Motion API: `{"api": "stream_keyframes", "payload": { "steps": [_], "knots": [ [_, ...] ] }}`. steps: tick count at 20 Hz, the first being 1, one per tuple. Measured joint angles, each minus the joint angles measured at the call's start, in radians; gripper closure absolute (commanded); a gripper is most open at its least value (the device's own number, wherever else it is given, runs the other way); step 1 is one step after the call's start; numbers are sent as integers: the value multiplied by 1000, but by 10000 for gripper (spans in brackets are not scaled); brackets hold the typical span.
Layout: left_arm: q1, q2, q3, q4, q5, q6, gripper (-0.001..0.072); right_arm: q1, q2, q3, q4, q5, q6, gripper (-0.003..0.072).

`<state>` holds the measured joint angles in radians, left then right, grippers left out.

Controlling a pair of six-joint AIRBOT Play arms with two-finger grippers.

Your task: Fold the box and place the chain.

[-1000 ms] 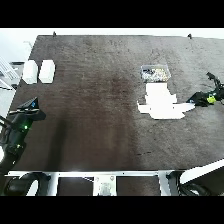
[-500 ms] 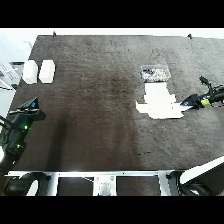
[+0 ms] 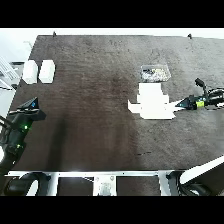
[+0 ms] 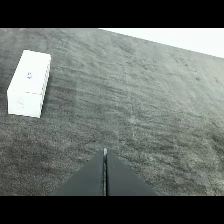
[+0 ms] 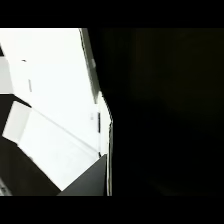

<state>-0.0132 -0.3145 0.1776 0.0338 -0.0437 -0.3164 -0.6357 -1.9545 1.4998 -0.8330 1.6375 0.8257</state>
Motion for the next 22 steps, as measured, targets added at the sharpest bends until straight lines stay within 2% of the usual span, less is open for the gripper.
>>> {"api": "stream_keyframes", "payload": {
  "steps": [5, 9, 15, 18, 22],
  "knots": [
    [0, 0, 0, 0, 0, 0, 689, 74, 113, -207, 133, -98, -17, 682],
    [0, 0, 0, 0, 0, 0, 689, 239, 161, -298, 283, -196, -11, 681],
    [0, 0, 0, 0, 0, 0, 689, 498, 177, -287, 359, -414, 17, 682],
    [0, 0, 0, 0, 0, 0, 690, 558, 174, -265, 370, -490, 43, 682],
    [0, 0, 0, 0, 4, 0, 689, 594, 160, -233, 365, -529, 66, 682]
  ]
}}
